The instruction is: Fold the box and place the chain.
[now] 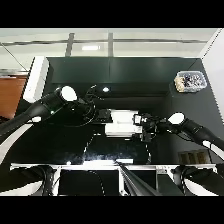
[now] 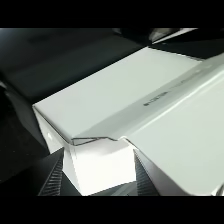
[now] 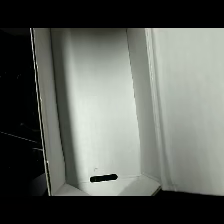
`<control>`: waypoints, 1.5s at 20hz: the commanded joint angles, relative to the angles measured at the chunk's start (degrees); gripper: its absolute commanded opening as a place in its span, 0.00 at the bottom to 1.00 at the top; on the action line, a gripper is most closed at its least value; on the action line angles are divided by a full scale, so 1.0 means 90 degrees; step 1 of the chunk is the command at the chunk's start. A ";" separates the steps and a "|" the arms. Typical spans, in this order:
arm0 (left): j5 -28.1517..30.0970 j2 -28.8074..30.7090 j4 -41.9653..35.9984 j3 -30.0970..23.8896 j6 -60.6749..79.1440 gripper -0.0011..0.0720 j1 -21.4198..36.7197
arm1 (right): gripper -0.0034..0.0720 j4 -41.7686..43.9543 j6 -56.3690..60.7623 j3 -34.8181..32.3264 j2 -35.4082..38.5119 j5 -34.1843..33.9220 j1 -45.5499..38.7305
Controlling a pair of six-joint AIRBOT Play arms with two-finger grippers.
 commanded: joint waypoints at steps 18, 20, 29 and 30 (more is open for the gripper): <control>0.0714 -0.0036 0.2941 0.0097 -0.3130 0.69 -0.1520 | 0.59 0.0000 0.0002 0.0002 -0.0002 0.0002 0.0007; 0.0544 -0.0131 0.3249 0.0182 -0.3359 0.69 -0.1615 | 0.59 0.0000 0.0002 0.0002 -0.0002 0.0002 0.0007; -0.0789 -0.0461 0.4014 0.0971 -0.3910 0.67 -0.1688 | 0.60 0.0000 0.0002 0.0002 -0.0002 0.0002 0.0007; -0.0809 -0.0469 0.4019 0.0969 -0.4065 0.67 -0.1690 | 0.59 0.0000 0.0002 0.0002 -0.0002 0.0002 0.0007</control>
